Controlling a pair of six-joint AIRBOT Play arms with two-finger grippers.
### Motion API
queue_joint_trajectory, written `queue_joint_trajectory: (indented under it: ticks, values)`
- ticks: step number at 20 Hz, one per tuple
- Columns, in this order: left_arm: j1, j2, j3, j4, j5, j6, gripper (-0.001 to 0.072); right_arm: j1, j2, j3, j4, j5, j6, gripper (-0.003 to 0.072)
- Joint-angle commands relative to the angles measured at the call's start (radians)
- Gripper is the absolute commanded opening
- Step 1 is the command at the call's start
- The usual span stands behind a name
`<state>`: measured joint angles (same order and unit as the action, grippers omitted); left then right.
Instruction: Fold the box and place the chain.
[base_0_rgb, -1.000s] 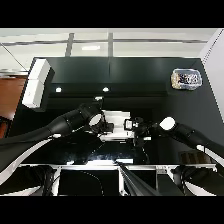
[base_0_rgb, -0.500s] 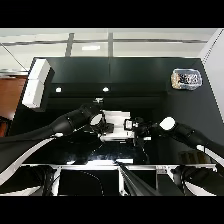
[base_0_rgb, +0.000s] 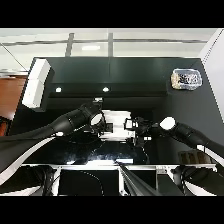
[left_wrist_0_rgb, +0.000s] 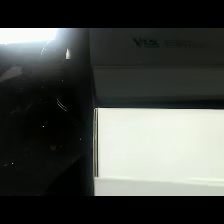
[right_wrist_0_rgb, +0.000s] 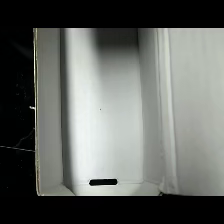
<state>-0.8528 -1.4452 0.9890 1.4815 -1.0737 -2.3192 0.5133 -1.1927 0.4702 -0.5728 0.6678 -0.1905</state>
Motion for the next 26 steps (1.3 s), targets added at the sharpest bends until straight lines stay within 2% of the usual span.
queue_joint_trajectory:
  ticks: [1, 4, 7, 8, 9, 13, 14, 15, 17, 20, 21, 22, 26]
  values:
    - [0.0, -0.001, 0.0, -0.002, 0.004, 0.002, 0.003, 0.0, 0.0, 0.0, 0.0, 0.0, -0.001, 0.0435]
    - [0.0, -0.001, 0.0, 0.0, -0.004, 0.001, 0.0039, 0.0, 0.0, 0.0, 0.0, 0.0, -0.001, 0.0435]
    - [0.0, -0.001, 0.001, 0.002, -0.005, -0.001, 0.0264, 0.0, 0.0, 0.0, 0.0, 0.0, -0.001, 0.0435]
    - [0.0, -0.001, 0.001, 0.002, -0.005, -0.001, 0.0314, 0.0, 0.0, 0.0, 0.0, 0.0, -0.001, 0.0435]
    - [0.0, -0.001, 0.001, 0.002, -0.005, -0.001, 0.0314, 0.0, 0.0, 0.0, 0.0, 0.0, -0.001, 0.0436]
    - [0.0, -0.001, 0.001, 0.002, -0.004, 0.0, 0.031, 0.0, 0.0, 0.0, 0.0, 0.0, -0.001, 0.0435]
    - [0.0, -0.001, 0.001, 0.002, -0.004, 0.0, 0.0291, 0.0, 0.0, 0.0, 0.0, 0.0, -0.001, 0.0435]
    - [0.0, -0.001, 0.001, 0.002, -0.004, 0.0, 0.023, 0.0, 0.0, 0.0, 0.0, 0.0, -0.001, 0.0435]
    - [0.0, -0.001, 0.001, 0.002, -0.005, 0.0, 0.0029, 0.0, 0.0, 0.0, 0.0, 0.001, -0.001, 0.0436]
    - [0.0, -0.001, 0.001, 0.002, -0.017, 0.0, 0.003, 0.0, 0.0, 0.0, -0.001, 0.004, 0.001, 0.045]
    - [0.0, -0.001, 0.001, 0.002, -0.025, 0.002, 0.0029, 0.0, 0.003, 0.0, 0.0, 0.006, 0.019, 0.0641]
    - [0.0, -0.001, 0.001, 0.002, -0.034, 0.009, 0.0029, 0.0, 0.016, 0.001, -0.001, 0.005, 0.052, 0.0715]
    - [0.0, 0.0, 0.001, 0.001, -0.049, 0.013, 0.003, 0.0, 0.134, 0.001, -0.082, 0.032, 0.133, 0.0719]
